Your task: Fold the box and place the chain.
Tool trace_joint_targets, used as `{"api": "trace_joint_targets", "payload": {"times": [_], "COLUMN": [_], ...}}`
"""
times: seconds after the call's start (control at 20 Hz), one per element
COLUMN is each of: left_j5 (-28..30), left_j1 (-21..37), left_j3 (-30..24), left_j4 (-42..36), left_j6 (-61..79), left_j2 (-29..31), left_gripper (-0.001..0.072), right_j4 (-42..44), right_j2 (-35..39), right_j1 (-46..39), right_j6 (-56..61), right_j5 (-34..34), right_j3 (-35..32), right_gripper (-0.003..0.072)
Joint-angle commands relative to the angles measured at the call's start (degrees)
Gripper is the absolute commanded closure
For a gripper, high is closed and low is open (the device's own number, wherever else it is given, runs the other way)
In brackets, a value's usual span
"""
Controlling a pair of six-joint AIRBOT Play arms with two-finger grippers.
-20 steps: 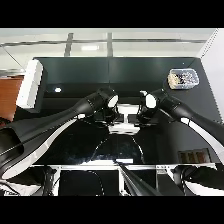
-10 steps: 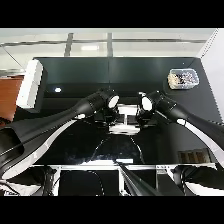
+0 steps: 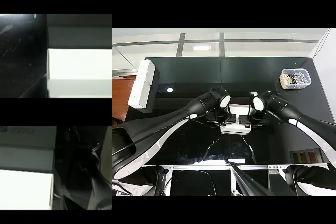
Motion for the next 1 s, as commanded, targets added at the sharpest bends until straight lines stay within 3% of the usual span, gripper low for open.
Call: {"api": "trace_joint_targets", "payload": {"times": [0.0, 0.2, 0.45, 0.55, 0.65, 0.7, 0.75, 0.85, 0.95], "left_j5": [0.15, 0.33, 0.42, 0.44, 0.44, 0.39, 0.39, 0.42, 0.39], "left_j1": [0.02, 0.02, 0.02, 0.02, 0.02, 0.0, 0.0, 0.0, 0.0], "left_j3": [0.02, 0.02, 0.02, 0.02, 0.02, 0.02, 0.02, 0.02, 0.02], "left_j4": [-0.17, -0.17, 0.0, 0.0, -0.02, -0.02, -0.04, -0.02, -0.02], "left_j6": [-0.15, -0.15, -0.15, -0.15, -0.15, -0.15, -0.15, -0.15, -0.13], "left_j2": [0.02, 0.02, 0.02, 0.02, 0.02, 0.02, 0.02, 0.02, 0.02], "left_gripper": [0.0685, 0.0685, 0.0685, 0.0685, 0.0685, 0.0685, 0.0685, 0.0685, 0.0685], "right_j4": [0.24, -2.8, -25.55, -32.46, -32.24, -30.8, -28.02, -21.29, -16.85], "right_j2": [1.07, 7.45, 13.49, 13.4, 12.7, 11.3, 9.49, 4.13, -3.76], "right_j1": [0.02, -0.9, -8.87, -13.94, -20.37, -23.47, -26.18, -31.89, -37.07], "right_j6": [-0.85, -4.79, -5.2, -5.2, -5.14, -5.16, -5.2, -5.2, -5.22], "right_j5": [2.1, 4.22, 2.47, -4.13, -15.72, -20.96, -25.03, -28.26, -22.29], "right_j3": [1.88, 6.32, 7.8, 6.51, 4.92, 4.76, 4.79, 6.88, 15.08], "right_gripper": [0.0377, 0.0377, 0.0377, 0.0378, 0.0368, 0.011, 0.0026, 0.0027, 0.0027]}}
